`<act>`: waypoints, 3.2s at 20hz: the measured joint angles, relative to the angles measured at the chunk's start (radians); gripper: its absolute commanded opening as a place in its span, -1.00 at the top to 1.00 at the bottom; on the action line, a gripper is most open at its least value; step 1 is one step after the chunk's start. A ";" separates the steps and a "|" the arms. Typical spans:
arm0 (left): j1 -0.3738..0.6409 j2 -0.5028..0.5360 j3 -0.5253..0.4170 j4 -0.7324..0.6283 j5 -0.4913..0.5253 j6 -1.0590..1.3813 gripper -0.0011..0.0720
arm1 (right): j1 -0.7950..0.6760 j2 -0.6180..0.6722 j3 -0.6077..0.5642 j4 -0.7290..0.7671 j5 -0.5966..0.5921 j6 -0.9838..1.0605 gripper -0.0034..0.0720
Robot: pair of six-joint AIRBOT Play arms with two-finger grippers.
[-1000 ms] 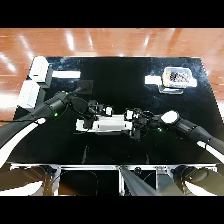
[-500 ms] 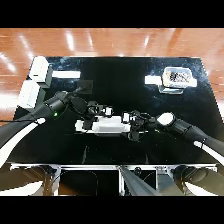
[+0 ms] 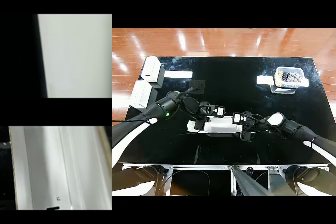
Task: Fold the box and place the chain.
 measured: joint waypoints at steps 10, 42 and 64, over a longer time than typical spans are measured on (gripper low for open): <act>0.000 -0.001 0.000 -0.024 0.000 0.000 0.91 | 0.027 -0.003 0.000 0.016 -0.035 -0.008 -0.87; -0.001 -0.002 0.000 -0.029 0.000 -0.001 0.91 | -0.027 0.006 0.001 -0.058 0.033 0.106 -0.76; -0.002 -0.002 -0.001 -0.038 0.000 -0.005 0.91 | -0.029 0.007 0.001 -0.082 0.081 0.109 -0.41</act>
